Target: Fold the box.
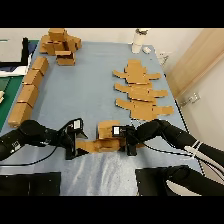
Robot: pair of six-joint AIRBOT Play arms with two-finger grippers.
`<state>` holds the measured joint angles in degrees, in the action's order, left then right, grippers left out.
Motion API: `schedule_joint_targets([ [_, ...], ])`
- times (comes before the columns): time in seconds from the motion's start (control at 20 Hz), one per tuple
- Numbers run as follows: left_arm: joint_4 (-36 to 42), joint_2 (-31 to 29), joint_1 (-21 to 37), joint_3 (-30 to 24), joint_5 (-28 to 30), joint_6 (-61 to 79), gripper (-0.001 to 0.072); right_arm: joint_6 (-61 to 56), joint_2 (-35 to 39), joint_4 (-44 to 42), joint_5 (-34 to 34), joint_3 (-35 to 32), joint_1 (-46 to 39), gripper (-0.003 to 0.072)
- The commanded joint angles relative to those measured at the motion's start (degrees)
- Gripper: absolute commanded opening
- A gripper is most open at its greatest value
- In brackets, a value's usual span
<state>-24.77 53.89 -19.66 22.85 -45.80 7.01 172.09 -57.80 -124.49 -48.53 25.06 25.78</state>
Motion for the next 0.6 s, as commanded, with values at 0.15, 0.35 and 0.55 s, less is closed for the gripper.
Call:
schedule_joint_targets([
  [0.15,5.1,3.5,-7.5,-1.4,9.4,3.1,0.0678,0.0,0.0,0.0,0.0,0.0,0.0,0.0495],
  [0.35,8.2,3.7,-8.2,-1.4,11.9,3.1,0.0649,0.0,0.0,0.1,0.0,0.0,0.0,0.0495],
  [0.55,8.5,4.6,-8.2,-1.1,10.9,3.1,0.0647,0.0,0.0,0.1,0.0,0.0,0.0,0.0495],
])
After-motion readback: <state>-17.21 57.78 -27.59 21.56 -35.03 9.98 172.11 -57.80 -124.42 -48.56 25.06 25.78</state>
